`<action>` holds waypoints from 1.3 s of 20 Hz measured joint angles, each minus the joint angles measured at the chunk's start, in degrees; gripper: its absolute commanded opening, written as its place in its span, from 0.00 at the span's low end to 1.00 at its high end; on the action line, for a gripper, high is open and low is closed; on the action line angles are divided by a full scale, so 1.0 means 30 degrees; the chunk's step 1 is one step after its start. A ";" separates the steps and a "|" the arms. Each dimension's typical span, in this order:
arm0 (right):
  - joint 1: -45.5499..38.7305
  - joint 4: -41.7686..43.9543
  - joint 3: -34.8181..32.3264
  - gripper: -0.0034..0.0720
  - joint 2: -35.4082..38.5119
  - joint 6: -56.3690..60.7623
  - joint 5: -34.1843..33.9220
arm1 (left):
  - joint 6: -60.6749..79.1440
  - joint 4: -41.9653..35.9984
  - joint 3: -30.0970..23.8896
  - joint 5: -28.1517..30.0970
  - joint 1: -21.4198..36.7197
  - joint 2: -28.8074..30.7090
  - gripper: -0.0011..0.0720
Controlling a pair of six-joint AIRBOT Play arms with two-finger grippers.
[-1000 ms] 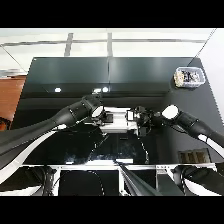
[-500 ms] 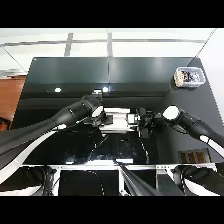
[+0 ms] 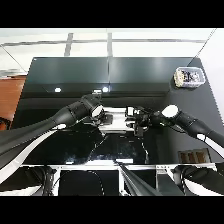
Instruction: Fold the box and place the chain.
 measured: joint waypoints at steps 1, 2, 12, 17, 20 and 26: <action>0.0000 0.0437 0.0000 0.41 -0.0138 0.0000 -0.0007 | 0.0007 -0.0007 0.0000 0.0007 0.0000 0.0000 0.05; 0.0000 0.0852 0.0000 0.37 -0.0277 0.0000 -0.0007 | 0.0000 -0.0029 -0.0007 0.0022 0.0000 0.0000 0.05; -0.0138 0.1814 0.0007 0.06 -0.0532 0.2739 -0.0058 | -0.0044 -0.0146 0.0000 0.0138 0.0000 0.0000 0.05; -0.3155 -0.1719 0.0954 0.06 0.1836 1.2794 0.2273 | -0.0022 -0.0153 0.0000 0.0131 0.0000 0.0000 0.05; -0.7308 -0.4364 0.1173 0.06 0.2936 2.0152 0.3140 | -0.0022 -0.0146 0.0000 0.0124 0.0000 0.0000 0.05; -1.0622 -0.4007 -0.0809 0.06 0.1056 2.6104 0.4255 | -0.0022 -0.0146 0.0000 0.0124 0.0000 0.0000 0.05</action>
